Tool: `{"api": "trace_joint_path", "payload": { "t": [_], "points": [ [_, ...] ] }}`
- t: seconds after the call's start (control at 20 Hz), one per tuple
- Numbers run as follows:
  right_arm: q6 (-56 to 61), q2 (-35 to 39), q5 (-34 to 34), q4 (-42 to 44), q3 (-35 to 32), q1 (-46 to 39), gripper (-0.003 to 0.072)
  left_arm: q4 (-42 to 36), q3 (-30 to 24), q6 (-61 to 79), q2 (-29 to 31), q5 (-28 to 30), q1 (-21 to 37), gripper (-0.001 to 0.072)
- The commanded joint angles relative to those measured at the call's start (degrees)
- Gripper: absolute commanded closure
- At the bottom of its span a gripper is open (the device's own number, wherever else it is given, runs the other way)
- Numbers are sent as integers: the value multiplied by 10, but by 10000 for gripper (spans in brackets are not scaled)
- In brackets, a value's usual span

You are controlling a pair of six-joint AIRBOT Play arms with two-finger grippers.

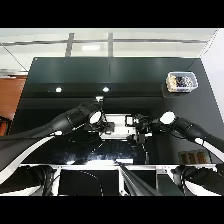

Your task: Fold the box and place the chain.

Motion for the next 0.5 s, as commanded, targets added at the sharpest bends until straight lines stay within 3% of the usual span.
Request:
{"api": "trace_joint_path", "payload": {
  "t": [0.0,0.15,0.2,0.25,0.3,0.4,0.45],
  "points": [
    [0,0,0,0,0,0,210,5,1,-1,-3,-5,0,158],
    [0,0,1,0,0,0,210,0,1,-2,-7,-2,0,227],
    [0,0,1,0,0,0,210,0,1,-2,-7,-2,1,365],
    [0,0,1,0,0,0,210,1,2,9,-7,-2,1,633],
    [0,0,1,0,0,0,210,1,3,22,-7,-2,1,681],
    [0,0,1,0,0,0,207,2,5,22,-7,-2,1,681],
    [0,0,1,0,0,0,137,2,7,23,-7,-2,2,682]
  ]
}}
